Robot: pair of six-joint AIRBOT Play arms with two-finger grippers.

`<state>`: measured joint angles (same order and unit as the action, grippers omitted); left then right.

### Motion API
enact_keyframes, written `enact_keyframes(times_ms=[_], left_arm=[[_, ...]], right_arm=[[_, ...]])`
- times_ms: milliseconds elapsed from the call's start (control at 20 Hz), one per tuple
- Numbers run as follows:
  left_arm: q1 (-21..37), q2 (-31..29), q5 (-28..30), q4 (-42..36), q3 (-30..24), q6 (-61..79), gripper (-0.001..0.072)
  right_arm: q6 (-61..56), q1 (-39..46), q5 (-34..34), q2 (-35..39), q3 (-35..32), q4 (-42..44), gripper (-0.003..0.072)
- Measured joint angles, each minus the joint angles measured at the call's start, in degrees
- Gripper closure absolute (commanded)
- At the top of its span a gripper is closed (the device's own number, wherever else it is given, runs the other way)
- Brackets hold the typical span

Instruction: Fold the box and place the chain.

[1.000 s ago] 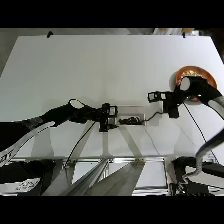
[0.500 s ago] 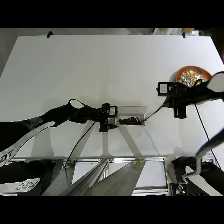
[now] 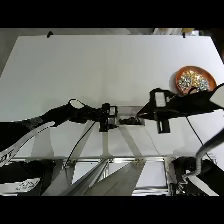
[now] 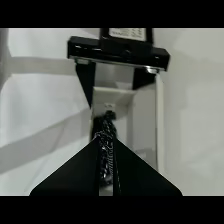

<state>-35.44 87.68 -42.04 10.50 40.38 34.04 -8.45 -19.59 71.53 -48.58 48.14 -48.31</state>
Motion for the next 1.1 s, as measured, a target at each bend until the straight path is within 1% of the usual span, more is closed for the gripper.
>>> enact_keyframes(times_ms=[250,300,350,400,450,500,550,600,650,700,800,850,900,950,1100], left_arm=[[0.0,0.0,0.0,0.0,0.0,0.0,0.0642],[0.0,0.0,0.0,0.0,0.0,0.0,0.0642],[0.0,0.0,0.0,0.0,0.0,0.0,0.0642],[0.0,0.0,0.0,0.0,0.0,0.0,0.0642],[0.0,0.0,0.0,0.0,0.0,0.0,0.0642],[0.0,0.0,0.0,0.0,0.0,0.0,0.0642],[0.0,0.0,0.0,0.0,0.0,0.0,0.0642],[0.0,0.0,0.0,0.0,0.0,0.0,0.0642],[0.0,0.0,0.0,0.0,0.0,0.0,0.0642],[0.0,0.0,0.0,0.0,0.0,0.0,0.0642],[0.0,0.0,0.0,0.0,0.0,0.0,0.0642],[0.0,0.0,0.0,0.0,0.0,0.0,0.0642],[0.0,0.0,0.0,0.0,0.0,0.0,0.0642],[0.0,0.0,0.0,0.0,0.0,0.0,0.0642],[0.0,0.0,0.0,0.0,0.0,0.0,0.0642]], right_arm=[[-3.7,-5.2,-4.7,-3.8,-3.3,-4.9,0.0664],[-4.1,-5.7,-5.6,-5.0,-3.8,-5.5,0.0644],[-4.3,-6.0,-6.5,-6.0,-4.2,-5.9,0.0598],[-4.6,-6.2,-7.6,-6.9,-4.5,-6.3,0.0595],[-4.7,-6.3,-9.0,-7.5,-4.6,-6.6,0.0549],[-4.9,-6.1,-10.9,-7.8,-4.5,-6.6,0.0459],[-4.9,-5.7,-12.3,-8.0,-4.0,-6.6,0.0417],[-4.9,-5.0,-13.7,-7.9,-3.2,-6.7,0.0394],[-5.0,-4.0,-14.7,-7.8,-2.1,-6.9,0.0341],[-5.0,-2.8,-15.6,-7.5,-0.8,-7.0,0.0320],[-5.0,0.3,-16.5,-7.1,1.6,-7.2,0.0321],[-5.0,2.0,-16.8,-7.1,2.4,-7.2,0.0336],[-5.0,4.0,-16.9,-7.0,3.1,-7.5,0.0401],[-5.0,5.8,-17.0,-7.1,3.5,-8.0,0.0436],[-5.0,11.2,-16.3,-8.5,4.1,-12.1,0.0436]])
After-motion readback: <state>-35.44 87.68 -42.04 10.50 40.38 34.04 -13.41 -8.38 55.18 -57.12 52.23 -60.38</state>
